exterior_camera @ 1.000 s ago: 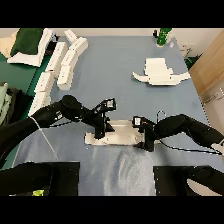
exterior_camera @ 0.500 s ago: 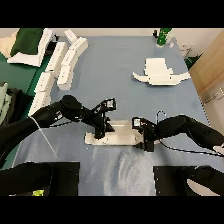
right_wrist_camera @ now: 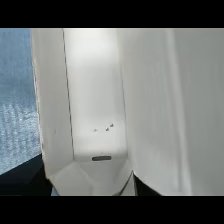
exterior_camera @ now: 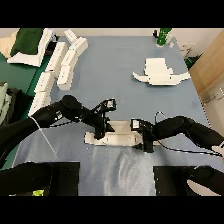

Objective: Fold the box.

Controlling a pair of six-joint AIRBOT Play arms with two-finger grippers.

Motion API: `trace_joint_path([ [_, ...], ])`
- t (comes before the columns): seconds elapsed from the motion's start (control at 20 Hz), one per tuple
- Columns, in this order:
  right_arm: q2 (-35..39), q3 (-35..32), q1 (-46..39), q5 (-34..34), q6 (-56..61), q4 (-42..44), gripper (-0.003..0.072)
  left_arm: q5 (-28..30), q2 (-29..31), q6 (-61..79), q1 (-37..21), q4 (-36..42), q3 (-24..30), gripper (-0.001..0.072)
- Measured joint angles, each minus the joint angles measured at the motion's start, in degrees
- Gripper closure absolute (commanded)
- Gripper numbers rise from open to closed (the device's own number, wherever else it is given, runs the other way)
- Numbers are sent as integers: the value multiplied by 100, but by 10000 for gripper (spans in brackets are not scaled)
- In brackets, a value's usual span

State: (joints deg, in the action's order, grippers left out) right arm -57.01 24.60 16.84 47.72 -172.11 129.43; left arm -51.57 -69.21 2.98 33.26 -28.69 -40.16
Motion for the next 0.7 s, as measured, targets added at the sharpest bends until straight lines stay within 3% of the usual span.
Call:
trace_joint_path([
  [0.15,-33,0,26,-33,0,-50,-3,2,0,0,0,0,2,692],
  [0.3,-79,0,35,-68,0,-116,178,2,0,0,0,0,0,692],
  [0.7,-155,2,37,-109,-4,-151,178,4,0,0,0,0,0,692],
])
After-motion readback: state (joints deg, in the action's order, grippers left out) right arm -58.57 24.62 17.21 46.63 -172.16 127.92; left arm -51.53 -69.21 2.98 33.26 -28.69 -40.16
